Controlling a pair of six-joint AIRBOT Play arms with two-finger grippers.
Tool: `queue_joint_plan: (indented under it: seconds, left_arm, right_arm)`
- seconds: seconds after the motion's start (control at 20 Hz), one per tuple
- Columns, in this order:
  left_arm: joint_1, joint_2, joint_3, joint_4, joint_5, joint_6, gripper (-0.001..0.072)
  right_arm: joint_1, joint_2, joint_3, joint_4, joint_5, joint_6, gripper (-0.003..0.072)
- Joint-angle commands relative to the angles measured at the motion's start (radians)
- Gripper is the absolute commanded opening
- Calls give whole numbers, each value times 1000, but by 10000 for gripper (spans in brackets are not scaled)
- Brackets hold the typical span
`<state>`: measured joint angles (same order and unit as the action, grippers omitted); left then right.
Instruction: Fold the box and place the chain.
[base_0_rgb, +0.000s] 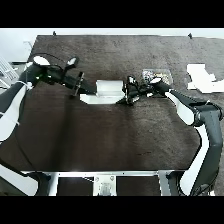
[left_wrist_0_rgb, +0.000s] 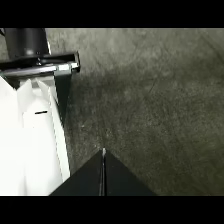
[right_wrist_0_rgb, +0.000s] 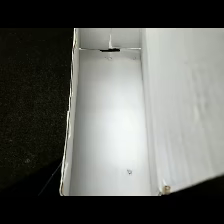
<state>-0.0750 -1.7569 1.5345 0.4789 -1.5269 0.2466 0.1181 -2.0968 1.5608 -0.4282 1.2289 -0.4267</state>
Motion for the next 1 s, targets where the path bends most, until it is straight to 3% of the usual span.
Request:
queue_joint_plan:
  seconds: [0.0,0.25,0.45,0.7,0.95]
  left_arm:
    - [61,25,-28,-40,-21,-79,15]
    - [106,25,-145,-39,227,-360,15]
    - [108,25,-166,29,361,-603,15]
    - [116,25,-166,195,426,-859,15]
    - [174,98,-224,191,430,-885,14]
  right_arm:
    - [1,0,0,-1,3,-1,516]
    - [1,0,0,-1,3,-1,516]
    - [1,0,0,-1,3,-1,516]
    - [1,0,0,-1,3,-1,516]
    - [1,0,0,-1,2,-1,516]
